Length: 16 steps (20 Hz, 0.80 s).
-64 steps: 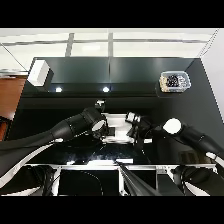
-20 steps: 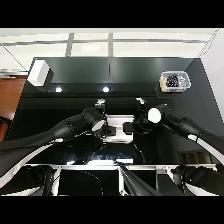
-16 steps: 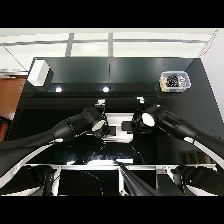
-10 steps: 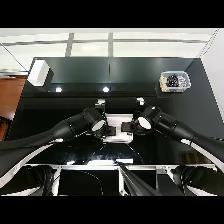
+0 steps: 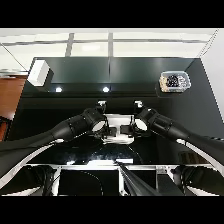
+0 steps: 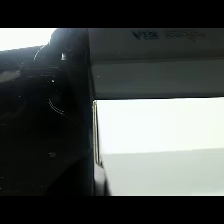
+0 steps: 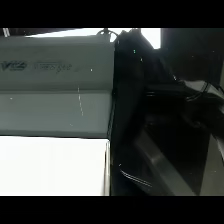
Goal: Fold the box and place the chain.
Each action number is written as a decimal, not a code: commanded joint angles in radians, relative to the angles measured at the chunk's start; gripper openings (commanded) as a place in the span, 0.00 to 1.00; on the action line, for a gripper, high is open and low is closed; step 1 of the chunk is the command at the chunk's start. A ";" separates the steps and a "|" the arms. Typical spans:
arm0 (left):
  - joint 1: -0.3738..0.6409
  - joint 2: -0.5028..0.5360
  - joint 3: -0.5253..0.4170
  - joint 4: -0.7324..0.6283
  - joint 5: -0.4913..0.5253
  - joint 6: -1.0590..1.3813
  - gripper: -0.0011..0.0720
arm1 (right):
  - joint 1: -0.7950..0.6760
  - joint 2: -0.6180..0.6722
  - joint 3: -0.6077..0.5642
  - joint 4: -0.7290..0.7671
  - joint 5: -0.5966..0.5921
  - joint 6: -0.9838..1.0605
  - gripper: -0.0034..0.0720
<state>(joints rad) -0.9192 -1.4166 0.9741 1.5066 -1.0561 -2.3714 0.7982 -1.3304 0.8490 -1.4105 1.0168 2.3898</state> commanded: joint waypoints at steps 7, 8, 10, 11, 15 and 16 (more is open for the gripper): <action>0.000 0.000 0.000 0.000 0.008 0.000 0.06 | 0.002 -0.002 0.017 0.003 -0.004 -0.031 0.07; 0.000 0.000 0.000 0.000 0.008 0.000 0.06 | 0.001 -0.002 0.023 0.003 -0.005 -0.031 0.27; 0.000 0.000 0.000 0.000 0.008 0.000 0.06 | 0.001 0.000 0.030 0.003 -0.006 -0.032 0.40; 0.000 0.000 0.000 0.000 0.008 0.000 0.06 | 0.001 0.002 0.030 0.005 -0.002 -0.034 0.41; 0.000 0.000 0.000 0.000 0.008 0.000 0.06 | 0.001 0.013 0.030 0.019 0.029 -0.098 0.41; 0.000 0.000 0.000 0.000 0.008 0.000 0.06 | 0.000 0.024 0.030 0.019 0.036 -0.126 0.41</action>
<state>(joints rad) -0.9192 -1.4162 0.9741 1.5066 -1.0496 -2.3707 0.7990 -1.3201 0.8768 -1.4006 1.0336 2.3215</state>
